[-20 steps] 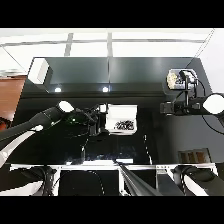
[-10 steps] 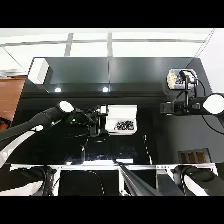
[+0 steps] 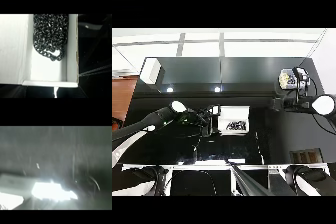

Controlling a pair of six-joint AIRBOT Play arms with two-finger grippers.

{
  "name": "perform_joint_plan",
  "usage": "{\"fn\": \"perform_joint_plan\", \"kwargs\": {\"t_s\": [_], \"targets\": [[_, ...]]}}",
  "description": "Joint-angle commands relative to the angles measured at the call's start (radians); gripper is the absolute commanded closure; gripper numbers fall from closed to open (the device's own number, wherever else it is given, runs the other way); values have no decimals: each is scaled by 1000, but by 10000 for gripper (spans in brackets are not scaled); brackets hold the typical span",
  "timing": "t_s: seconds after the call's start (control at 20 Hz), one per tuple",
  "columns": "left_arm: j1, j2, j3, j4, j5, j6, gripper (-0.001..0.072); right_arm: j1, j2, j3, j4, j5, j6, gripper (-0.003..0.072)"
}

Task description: Fold the box and place the chain.

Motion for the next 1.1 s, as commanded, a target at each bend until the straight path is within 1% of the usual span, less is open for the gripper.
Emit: {"fn": "perform_joint_plan", "kwargs": {"t_s": [0.0, 0.1, 0.2, 0.25, 0.35, 0.4, 0.45, 0.5, 0.8, 0.95, 1.05], "targets": [[-1, -1, 0, 1, 2, 0, 251, 9, -67, 7, 130, -232, -49, 8], [-1, -1, 0, 1, 3, 0, 250, 9, -163, 71, 211, -249, -117, 9], [-1, -1, 0, 1, 3, 0, 250, 18, -265, 133, 293, -225, -196, 9], [-1, -1, 0, 1, 3, 0, 250, 27, -306, 150, 327, -191, -253, 9], [-1, -1, 0, 1, 2, 0, 250, 51, -360, 159, 341, -48, -474, 9], [-1, -1, 0, 1, 2, 0, 251, 54, -363, 159, 326, 58, -650, 9], [-1, -1, 0, 1, 2, 0, 250, 53, -358, 162, 312, 133, -773, 9], [-1, -1, 0, 1, 2, 0, 250, 52, -353, 165, 306, 166, -831, 9], [-1, -1, 0, 1, 2, 0, 250, 70, -345, 165, 334, 168, -1113, 9], [-1, -1, 0, 1, 2, 0, 250, 74, -340, 165, 388, 184, -1167, 9], [-1, -1, 0, 1, 2, 0, 250, 74, -319, 165, 390, 208, -1167, 9]]}}
